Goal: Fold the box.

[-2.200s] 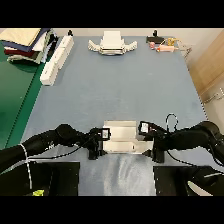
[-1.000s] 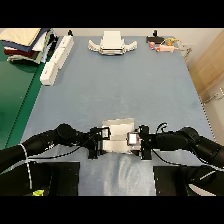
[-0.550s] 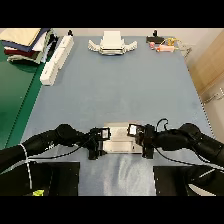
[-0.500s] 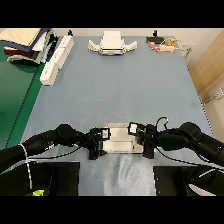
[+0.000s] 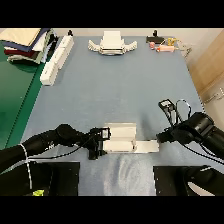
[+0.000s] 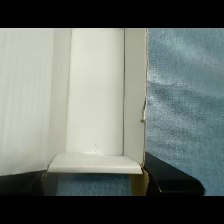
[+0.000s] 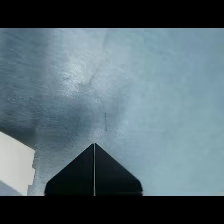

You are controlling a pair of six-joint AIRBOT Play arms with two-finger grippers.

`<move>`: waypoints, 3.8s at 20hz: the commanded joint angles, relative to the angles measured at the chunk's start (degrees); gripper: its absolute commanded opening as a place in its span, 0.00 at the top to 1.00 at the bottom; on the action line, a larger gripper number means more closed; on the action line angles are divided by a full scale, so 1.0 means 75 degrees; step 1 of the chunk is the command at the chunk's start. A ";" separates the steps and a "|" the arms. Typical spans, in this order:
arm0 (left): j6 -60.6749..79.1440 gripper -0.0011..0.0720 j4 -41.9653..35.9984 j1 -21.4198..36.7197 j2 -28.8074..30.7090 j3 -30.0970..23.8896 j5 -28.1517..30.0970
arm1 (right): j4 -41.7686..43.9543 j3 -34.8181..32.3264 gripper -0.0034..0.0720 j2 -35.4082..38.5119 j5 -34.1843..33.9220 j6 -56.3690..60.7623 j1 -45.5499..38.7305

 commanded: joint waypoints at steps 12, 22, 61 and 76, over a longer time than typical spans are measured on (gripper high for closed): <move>0.0003 0.41 0.0000 0.0000 -0.0003 0.0006 0.0000 | 0.5173 0.0187 0.69 -0.0172 0.1169 -0.1440 -0.0385; 0.0003 0.41 0.0000 0.0000 -0.0003 0.0006 0.0000 | 0.5187 0.0431 0.22 -0.0460 0.1011 -0.1582 -0.0117; 0.0003 0.41 0.0000 0.0000 -0.0003 0.0006 0.0000 | 0.1778 0.2562 0.32 -0.3943 0.0093 0.4261 0.3331; 0.0003 0.41 0.0000 0.0000 -0.0003 0.0006 0.0000 | 0.1145 0.3223 0.91 -0.1352 -0.1288 0.4159 0.3019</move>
